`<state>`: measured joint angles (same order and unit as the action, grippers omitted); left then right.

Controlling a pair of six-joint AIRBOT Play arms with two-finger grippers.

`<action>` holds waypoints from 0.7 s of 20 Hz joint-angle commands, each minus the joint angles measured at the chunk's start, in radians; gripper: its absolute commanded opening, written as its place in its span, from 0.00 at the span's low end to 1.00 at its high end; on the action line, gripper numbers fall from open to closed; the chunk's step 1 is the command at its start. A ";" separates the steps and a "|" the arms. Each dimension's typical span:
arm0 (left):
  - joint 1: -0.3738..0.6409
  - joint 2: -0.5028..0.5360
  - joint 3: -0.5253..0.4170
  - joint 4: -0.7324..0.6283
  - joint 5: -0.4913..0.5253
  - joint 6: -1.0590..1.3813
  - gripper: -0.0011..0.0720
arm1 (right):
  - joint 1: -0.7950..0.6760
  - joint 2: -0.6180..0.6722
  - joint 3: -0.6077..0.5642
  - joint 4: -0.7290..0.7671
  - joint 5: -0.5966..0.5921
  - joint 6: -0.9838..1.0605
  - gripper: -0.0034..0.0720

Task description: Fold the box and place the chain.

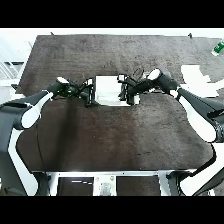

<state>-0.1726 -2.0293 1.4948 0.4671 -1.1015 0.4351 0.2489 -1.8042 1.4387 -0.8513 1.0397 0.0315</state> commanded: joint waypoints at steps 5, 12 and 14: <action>-0.001 -0.001 0.000 -0.001 0.002 0.000 0.66 | 0.010 -0.024 0.000 0.024 -0.030 0.001 0.43; -0.001 -0.001 0.000 -0.001 0.002 0.000 0.66 | 0.009 -0.024 0.000 0.039 -0.030 0.001 0.84; -0.001 -0.001 0.000 -0.001 0.002 0.000 0.66 | 0.008 -0.024 0.000 0.039 -0.030 0.001 0.85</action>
<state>-0.1730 -2.0293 1.4948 0.4664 -1.1004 0.4347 0.2581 -1.8278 1.4387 -0.8185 1.0084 0.0315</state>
